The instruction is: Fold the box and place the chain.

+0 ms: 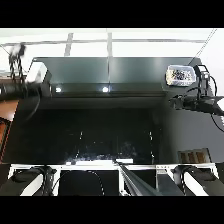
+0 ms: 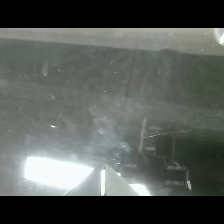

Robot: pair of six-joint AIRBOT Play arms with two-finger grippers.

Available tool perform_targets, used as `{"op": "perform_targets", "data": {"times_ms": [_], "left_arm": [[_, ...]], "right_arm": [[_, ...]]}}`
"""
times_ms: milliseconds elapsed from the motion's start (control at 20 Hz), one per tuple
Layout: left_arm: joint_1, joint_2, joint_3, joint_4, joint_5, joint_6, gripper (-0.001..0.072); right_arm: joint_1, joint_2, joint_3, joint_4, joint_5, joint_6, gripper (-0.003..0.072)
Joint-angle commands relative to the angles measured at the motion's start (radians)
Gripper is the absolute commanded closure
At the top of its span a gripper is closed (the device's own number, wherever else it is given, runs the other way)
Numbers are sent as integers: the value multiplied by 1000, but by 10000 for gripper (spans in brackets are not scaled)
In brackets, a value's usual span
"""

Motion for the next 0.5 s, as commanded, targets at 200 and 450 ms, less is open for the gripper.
{"op": "perform_targets", "data": {"times_ms": [200,450], "left_arm": [[-13,178,-226,58,48,-12,682],[-13,177,-226,58,48,-12,682]], "right_arm": [[2,-1,-4,-28,-13,9,669],[2,-1,-4,-28,-13,9,669]]}}
